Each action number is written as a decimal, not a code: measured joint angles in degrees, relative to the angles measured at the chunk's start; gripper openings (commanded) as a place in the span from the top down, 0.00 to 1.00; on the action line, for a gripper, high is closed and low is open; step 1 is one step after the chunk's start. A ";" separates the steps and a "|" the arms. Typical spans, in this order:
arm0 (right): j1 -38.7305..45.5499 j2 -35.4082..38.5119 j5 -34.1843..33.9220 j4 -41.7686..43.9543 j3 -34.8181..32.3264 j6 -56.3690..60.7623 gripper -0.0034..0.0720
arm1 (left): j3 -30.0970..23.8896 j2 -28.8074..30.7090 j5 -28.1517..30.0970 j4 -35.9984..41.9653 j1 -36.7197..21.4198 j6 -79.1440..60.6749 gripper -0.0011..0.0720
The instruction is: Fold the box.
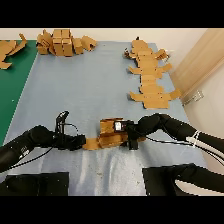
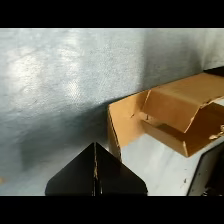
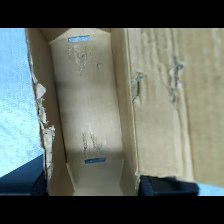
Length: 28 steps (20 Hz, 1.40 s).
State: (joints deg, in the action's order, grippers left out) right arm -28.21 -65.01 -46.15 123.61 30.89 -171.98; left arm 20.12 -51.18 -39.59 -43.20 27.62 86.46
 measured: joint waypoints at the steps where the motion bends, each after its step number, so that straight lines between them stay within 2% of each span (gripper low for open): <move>1: 0.00 0.00 -0.02 0.02 0.00 0.00 0.25 | -0.02 -0.96 0.46 1.22 0.28 -1.09 0.97; 7: -0.02 0.00 0.00 0.00 0.00 0.00 0.25 | 0.24 -4.33 4.48 11.34 5.16 -8.74 0.97; 13: -0.02 0.00 0.00 0.00 0.00 0.00 0.25 | 2.95 -4.50 5.44 13.57 7.48 -9.60 0.98; 15: 0.00 0.00 0.00 0.00 0.00 0.00 0.25 | 4.55 -4.50 5.40 9.86 8.50 -4.81 0.98; 21: -0.02 0.00 0.00 0.00 0.00 -0.02 0.25 | 12.07 -4.76 3.87 -19.06 16.68 25.49 0.98; 23: -0.02 0.00 0.00 0.02 0.00 0.00 0.25 | 13.42 -5.60 4.15 -24.33 18.75 31.78 0.97; 26: 0.00 0.00 0.00 0.02 0.00 0.00 0.25 | 14.36 -7.02 5.46 -26.99 20.79 36.57 0.96; 27: 0.00 0.00 0.00 0.02 0.00 0.00 0.25 | 14.53 -7.32 5.81 -27.21 21.33 37.51 0.93; 28: -0.02 0.00 0.00 0.02 0.00 -0.02 0.25 | 14.71 -7.48 5.84 -27.34 21.73 38.12 0.53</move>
State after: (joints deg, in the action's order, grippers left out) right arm -28.23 -65.01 -46.15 123.63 30.89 -172.00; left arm 34.83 -58.65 -33.76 -70.54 49.34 124.57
